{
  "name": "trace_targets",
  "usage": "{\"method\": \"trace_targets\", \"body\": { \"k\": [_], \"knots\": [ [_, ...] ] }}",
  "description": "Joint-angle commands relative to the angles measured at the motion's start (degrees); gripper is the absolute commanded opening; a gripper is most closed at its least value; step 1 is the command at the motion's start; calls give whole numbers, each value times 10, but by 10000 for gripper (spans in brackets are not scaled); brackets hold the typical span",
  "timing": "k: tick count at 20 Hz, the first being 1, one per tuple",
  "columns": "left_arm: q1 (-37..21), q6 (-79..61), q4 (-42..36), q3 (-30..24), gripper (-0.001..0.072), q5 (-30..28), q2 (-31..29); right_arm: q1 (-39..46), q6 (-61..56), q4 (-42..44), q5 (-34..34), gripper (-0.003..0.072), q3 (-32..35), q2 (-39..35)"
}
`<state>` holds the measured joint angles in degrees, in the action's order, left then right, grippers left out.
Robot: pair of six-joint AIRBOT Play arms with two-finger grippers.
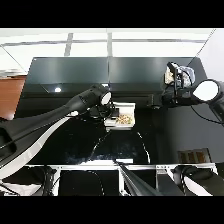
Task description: Fold the box and place the chain.
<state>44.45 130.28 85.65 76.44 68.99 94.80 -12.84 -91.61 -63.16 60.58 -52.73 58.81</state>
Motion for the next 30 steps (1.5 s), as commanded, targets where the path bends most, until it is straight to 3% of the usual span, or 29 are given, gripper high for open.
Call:
{"method": "trace_targets", "body": {
  "k": [1, 5, 6, 8, 9, 11, 13, 14, 16, 18, 21, 30],
  "knots": [
    [11, -28, 18, 0, 694, 6, -42, 10, 4, -10, 12, 247, 0, -2],
    [25, -76, 174, -39, 694, 59, -153, 10, 8, -16, 13, 247, 0, -2],
    [6, -82, 209, -71, 694, 66, -184, 10, 8, -19, 13, 247, 0, -2],
    [-70, -99, 181, -145, 694, 64, -236, 10, 11, -23, 12, 247, 0, -2],
    [-116, -118, 131, -183, 694, 42, -257, 10, 13, -23, 9, 247, 0, -2],
    [-213, -283, -81, -258, 695, -48, -284, 10, 14, -23, -4, 247, 0, -2],
    [-277, -626, -341, -317, 694, -80, -285, 10, 14, -23, -16, 247, 0, -2],
    [-286, -804, -412, -338, 694, -77, -284, 10, 14, -23, -18, 246, 0, -2],
    [-277, -1060, -465, -364, 712, -73, -284, 10, 14, -24, -18, 246, 0, -2],
    [-252, -1233, -469, -374, 715, -94, -284, 10, 14, -30, -19, 247, 0, -2],
    [-216, -1418, -472, -370, 715, -179, -279, 10, 14, -30, -17, 247, 0, -2],
    [-252, -1449, -491, -299, 714, -173, -137, 10, 14, -30, -18, 247, 0, -2]
  ]
}}
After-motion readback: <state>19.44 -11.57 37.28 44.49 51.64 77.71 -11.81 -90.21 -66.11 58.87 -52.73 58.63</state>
